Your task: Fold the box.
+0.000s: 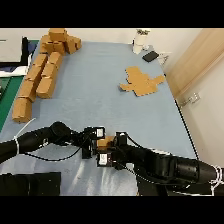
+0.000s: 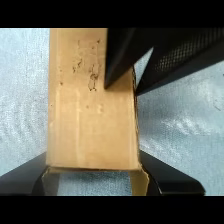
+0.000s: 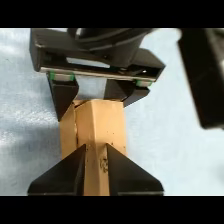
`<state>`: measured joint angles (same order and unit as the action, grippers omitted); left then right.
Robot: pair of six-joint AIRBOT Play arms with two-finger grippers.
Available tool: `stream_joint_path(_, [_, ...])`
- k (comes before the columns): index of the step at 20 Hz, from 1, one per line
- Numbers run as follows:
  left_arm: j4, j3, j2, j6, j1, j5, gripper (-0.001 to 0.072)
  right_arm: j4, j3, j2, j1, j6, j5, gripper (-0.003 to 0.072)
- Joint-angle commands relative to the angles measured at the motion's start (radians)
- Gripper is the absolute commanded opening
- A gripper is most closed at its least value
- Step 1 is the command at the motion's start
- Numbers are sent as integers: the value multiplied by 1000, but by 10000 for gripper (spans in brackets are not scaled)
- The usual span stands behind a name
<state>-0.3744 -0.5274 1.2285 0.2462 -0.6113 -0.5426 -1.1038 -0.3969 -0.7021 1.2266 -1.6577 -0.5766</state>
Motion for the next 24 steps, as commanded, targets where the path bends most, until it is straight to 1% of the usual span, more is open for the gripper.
stream_joint_path(1, [0, -1, 0, 0, 0, 0, 392, -42, 6, -32, 1, 0, 0, 201])
stream_joint_path(5, [0, -1, 0, 0, 0, 0, 392, -43, 1, -43, 1, 1, -9, 208])
stream_joint_path(6, [0, -1, 0, 0, 0, 0, 392, -55, -14, -20, 2, 1, -37, 255])
stream_joint_path(7, [0, -1, 0, 0, 0, 0, 392, -84, -39, 14, 2, 0, -82, 328])
stream_joint_path(8, [0, 0, 0, 0, 0, 0, 392, -118, -69, 56, 1, 1, -147, 360])
stream_joint_path(10, [0, -1, 0, 0, 0, 0, 392, -217, -117, 164, 1, 25, -283, 362])
stream_joint_path(12, [0, -1, 0, 0, 0, 0, 392, -359, -113, 254, 1, 161, -367, 361])
stream_joint_path(13, [0, 0, 0, 0, 0, 0, 392, -437, -91, 283, 0, 270, -387, 356])
stream_joint_path(14, [0, 0, 0, 0, 0, -1, 392, -507, -49, 302, 0, 422, -383, 281])
stream_joint_path(15, [0, -1, 0, 0, 0, 0, 392, -578, 5, 310, 0, 553, -344, 150])
stream_joint_path(16, [0, -1, 0, 0, 0, 0, 392, -639, 61, 311, 1, 644, -259, 79])
stream_joint_path(17, [0, -1, 0, 0, 0, 0, 392, -676, 115, 310, 1, 717, -132, 73])
stream_joint_path(18, [0, -1, 0, 0, 0, 0, 392, -680, 168, 310, 1, 806, 34, 18])
stream_joint_path(20, [0, 0, 0, 0, 0, 0, 392, -649, 253, 291, -19, 967, 374, 15])
stream_joint_path(21, [0, -1, 0, 0, 0, 0, 392, -642, 282, 271, -50, 1039, 508, 12])
stream_joint_path(22, [0, -1, 0, 0, 0, 0, 391, -645, 301, 246, -93, 1091, 599, 7])
stream_joint_path(24, [0, -1, 0, 0, 0, 0, 392, -647, 303, 202, -171, 1107, 621, 7])
